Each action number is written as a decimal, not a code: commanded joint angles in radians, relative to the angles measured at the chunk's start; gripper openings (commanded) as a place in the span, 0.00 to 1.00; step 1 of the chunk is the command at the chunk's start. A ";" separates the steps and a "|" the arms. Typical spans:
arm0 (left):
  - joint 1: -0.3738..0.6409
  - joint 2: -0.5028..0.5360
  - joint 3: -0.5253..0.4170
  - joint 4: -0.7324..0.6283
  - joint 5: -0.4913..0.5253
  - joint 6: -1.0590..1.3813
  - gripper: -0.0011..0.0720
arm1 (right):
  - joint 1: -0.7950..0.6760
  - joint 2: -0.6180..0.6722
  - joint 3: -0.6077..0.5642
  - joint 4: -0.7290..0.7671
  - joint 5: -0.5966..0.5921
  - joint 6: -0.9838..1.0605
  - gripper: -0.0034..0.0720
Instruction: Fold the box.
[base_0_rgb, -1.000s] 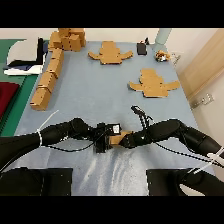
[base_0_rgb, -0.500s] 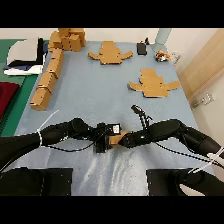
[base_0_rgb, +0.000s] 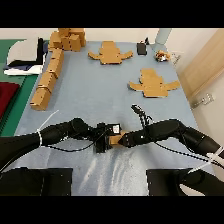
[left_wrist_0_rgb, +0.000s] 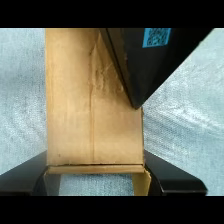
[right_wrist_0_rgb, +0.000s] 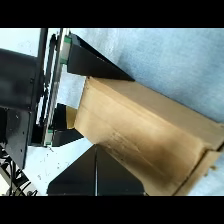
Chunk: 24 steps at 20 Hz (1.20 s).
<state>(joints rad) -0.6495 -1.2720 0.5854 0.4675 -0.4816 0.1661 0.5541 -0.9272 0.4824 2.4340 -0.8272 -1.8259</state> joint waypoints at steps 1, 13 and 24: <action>0.001 0.000 0.000 0.000 0.000 0.000 0.55 | 0.001 -0.008 0.000 -0.003 0.000 0.000 0.05; 0.001 0.000 0.000 0.000 0.000 0.000 0.55 | 0.000 0.012 0.003 -0.011 0.001 0.000 0.05; 0.001 0.000 0.000 0.000 0.000 0.000 0.55 | -0.149 0.172 0.169 -1.096 -0.187 0.588 0.05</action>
<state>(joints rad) -0.6495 -1.2720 0.5854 0.4675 -0.4816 0.1661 0.4576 -0.7521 0.6270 1.6432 -0.9451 -1.3796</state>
